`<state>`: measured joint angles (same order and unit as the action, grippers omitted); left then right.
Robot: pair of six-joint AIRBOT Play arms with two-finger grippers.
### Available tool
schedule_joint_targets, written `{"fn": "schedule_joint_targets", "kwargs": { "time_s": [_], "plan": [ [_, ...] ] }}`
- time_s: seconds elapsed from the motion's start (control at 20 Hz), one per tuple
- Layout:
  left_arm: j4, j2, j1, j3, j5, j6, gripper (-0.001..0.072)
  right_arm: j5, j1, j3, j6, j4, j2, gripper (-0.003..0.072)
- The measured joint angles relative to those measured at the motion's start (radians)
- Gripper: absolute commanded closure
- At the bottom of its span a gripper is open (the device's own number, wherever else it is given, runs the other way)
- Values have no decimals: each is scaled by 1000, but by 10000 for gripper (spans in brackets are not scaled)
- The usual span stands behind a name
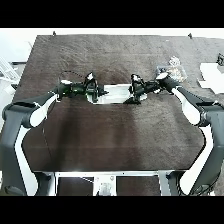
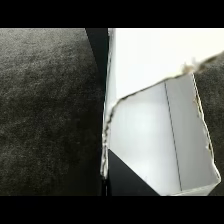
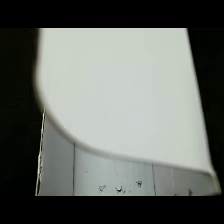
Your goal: Fold the box and place the chain.
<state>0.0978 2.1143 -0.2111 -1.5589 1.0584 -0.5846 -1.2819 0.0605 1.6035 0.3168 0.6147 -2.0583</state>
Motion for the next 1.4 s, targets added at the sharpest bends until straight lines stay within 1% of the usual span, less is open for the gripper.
{"fn": "schedule_joint_targets", "kwargs": {
  "time_s": [0.3,0.4,1.4],
  "plan": [
    [0,0,0,0,-1,-1,688,-13,0,0,4,-3,0,46],
    [0,0,0,0,-1,-5,688,-14,0,0,6,-3,0,109],
    [0,0,0,0,-3,-12,688,-19,0,0,42,-2,0,102]
  ]
}}
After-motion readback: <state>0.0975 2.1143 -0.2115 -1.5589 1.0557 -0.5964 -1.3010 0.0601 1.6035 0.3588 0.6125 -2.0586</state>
